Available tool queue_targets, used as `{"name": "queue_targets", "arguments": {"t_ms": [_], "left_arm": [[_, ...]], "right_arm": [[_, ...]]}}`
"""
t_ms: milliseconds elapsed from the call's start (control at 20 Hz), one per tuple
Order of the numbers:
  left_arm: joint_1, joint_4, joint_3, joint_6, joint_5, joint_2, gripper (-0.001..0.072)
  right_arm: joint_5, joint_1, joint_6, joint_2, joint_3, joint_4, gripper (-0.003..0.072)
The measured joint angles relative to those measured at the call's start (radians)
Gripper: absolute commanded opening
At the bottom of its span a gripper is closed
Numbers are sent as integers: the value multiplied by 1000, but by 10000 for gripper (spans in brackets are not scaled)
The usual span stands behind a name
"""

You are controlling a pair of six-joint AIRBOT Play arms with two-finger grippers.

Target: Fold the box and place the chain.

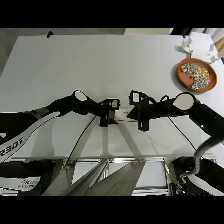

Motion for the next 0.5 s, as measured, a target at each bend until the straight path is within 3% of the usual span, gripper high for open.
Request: {"name": "queue_targets", "arguments": {"t_ms": [500], "left_arm": [[0, 0, 0, 0, 0, 0, 31]], "right_arm": [[-34, 0, -26, -93, -10, 21, 16]]}}
